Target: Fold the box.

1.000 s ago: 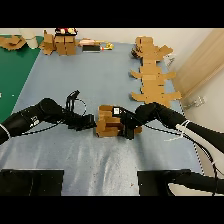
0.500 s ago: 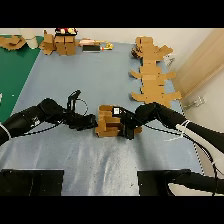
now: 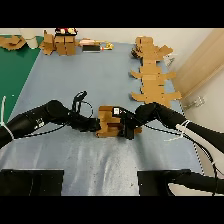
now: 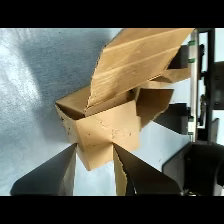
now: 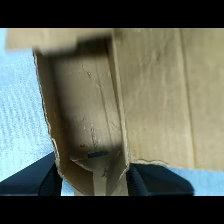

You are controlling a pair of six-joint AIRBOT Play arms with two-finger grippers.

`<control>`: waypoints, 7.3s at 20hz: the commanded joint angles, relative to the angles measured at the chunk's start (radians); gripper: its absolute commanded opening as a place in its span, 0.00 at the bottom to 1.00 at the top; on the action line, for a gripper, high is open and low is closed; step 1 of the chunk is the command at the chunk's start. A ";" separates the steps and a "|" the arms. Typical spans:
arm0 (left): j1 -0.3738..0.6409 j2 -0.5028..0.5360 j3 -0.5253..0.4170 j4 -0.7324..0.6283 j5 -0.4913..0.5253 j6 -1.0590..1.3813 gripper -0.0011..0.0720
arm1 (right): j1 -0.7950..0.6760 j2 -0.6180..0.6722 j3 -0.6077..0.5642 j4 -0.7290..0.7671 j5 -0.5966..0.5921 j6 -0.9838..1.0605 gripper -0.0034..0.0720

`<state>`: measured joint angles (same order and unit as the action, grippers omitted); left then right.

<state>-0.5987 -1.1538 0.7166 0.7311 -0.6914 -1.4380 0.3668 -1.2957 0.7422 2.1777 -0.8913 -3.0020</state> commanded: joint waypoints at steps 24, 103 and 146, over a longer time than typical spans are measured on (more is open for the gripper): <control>-0.233 -0.214 0.317 0.593 -0.235 -0.659 0.54 | 0.001 0.000 0.000 0.003 -0.016 0.000 0.64; 0.332 -0.219 0.359 -0.093 -0.175 0.984 0.03 | 0.001 0.000 0.000 0.000 -0.016 0.000 0.64; 0.125 -0.118 -0.106 -0.466 0.009 1.873 0.99 | 0.001 0.000 0.000 -0.001 -0.015 0.000 0.64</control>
<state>-0.4606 -1.2713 0.6094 0.2668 -0.7017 0.4339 0.3676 -1.2957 0.7422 2.1765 -0.9070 -3.0020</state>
